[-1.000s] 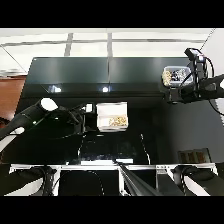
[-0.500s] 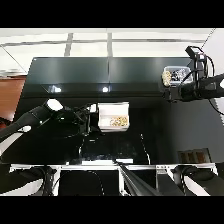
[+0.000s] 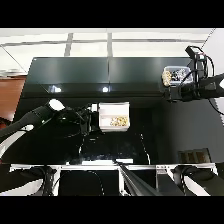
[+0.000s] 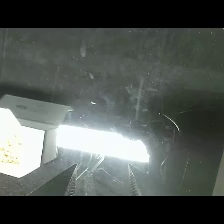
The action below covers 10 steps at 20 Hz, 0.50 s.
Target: Fold the box and place the chain.
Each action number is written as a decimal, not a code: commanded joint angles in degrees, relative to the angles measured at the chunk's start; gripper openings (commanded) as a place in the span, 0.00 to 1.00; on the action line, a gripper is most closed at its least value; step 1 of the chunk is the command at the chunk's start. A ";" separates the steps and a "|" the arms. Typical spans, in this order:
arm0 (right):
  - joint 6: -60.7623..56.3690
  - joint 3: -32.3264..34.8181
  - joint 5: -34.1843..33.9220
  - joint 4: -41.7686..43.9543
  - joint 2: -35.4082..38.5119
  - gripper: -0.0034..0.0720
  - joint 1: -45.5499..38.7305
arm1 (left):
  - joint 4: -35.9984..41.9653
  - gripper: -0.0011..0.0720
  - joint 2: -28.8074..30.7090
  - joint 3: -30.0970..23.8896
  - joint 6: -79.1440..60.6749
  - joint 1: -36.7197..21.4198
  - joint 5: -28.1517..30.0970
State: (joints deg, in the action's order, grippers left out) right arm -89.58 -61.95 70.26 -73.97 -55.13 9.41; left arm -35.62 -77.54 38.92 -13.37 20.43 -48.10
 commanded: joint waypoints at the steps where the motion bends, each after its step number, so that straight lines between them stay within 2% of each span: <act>1: -0.02 0.07 -0.02 0.04 -0.31 0.55 0.00 | 0.35 0.99 -0.20 0.26 -0.22 0.04 1.38; 10: -0.02 0.31 -0.61 0.46 -1.97 0.55 0.00 | 0.26 0.98 -3.06 4.61 -0.48 3.19 1.29</act>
State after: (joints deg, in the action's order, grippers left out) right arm -89.58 -61.67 69.87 -73.67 -56.88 9.41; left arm -35.24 -79.92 42.63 -13.80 22.72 -46.87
